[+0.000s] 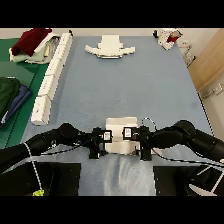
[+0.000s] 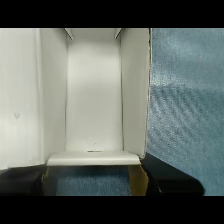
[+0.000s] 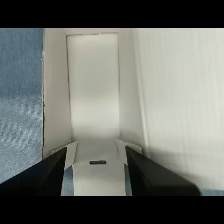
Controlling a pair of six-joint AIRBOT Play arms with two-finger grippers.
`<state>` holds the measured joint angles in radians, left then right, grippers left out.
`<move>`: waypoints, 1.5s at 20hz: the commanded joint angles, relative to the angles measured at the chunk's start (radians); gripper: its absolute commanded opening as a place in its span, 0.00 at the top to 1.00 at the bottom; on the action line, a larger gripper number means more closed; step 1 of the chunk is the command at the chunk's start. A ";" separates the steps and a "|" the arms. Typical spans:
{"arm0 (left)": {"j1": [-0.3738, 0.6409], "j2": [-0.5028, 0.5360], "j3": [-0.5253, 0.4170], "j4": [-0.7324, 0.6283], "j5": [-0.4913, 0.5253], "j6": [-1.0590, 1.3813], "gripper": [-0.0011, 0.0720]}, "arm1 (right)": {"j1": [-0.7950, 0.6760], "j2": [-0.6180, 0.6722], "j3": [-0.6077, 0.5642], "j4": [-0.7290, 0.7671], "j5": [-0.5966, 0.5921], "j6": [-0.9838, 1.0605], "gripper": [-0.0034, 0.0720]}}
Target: Fold the box.
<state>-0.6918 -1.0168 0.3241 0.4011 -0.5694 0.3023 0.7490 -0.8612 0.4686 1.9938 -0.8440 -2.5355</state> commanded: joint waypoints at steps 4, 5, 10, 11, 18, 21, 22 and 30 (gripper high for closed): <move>0.000 0.000 0.001 0.000 0.001 0.000 0.29 | 0.001 0.019 0.002 -0.014 -0.051 0.078 0.29; 0.000 0.000 0.001 0.000 0.001 0.000 0.29 | -0.001 0.029 0.008 -0.058 -0.098 0.164 0.48; 0.000 0.000 0.001 0.000 0.001 0.000 0.29 | -0.011 0.089 0.050 -0.594 -0.342 0.756 0.94; 0.000 0.000 0.001 0.000 0.001 0.000 0.29 | -0.031 0.114 0.054 -0.715 -0.363 0.915 0.95; 0.000 0.000 0.001 0.000 0.001 0.000 0.29 | -0.481 0.121 0.040 -0.393 -0.412 1.317 0.95; 0.000 0.000 0.001 0.000 0.001 0.000 0.29 | -0.628 0.064 -0.018 -0.104 -0.390 1.161 0.95; 0.000 0.000 0.001 0.000 0.001 0.000 0.29 | -0.640 0.048 -0.037 -0.051 -0.381 1.130 0.95; 0.000 0.000 0.001 0.000 0.001 0.000 0.29 | -0.501 0.055 -0.063 0.069 -0.352 1.094 0.95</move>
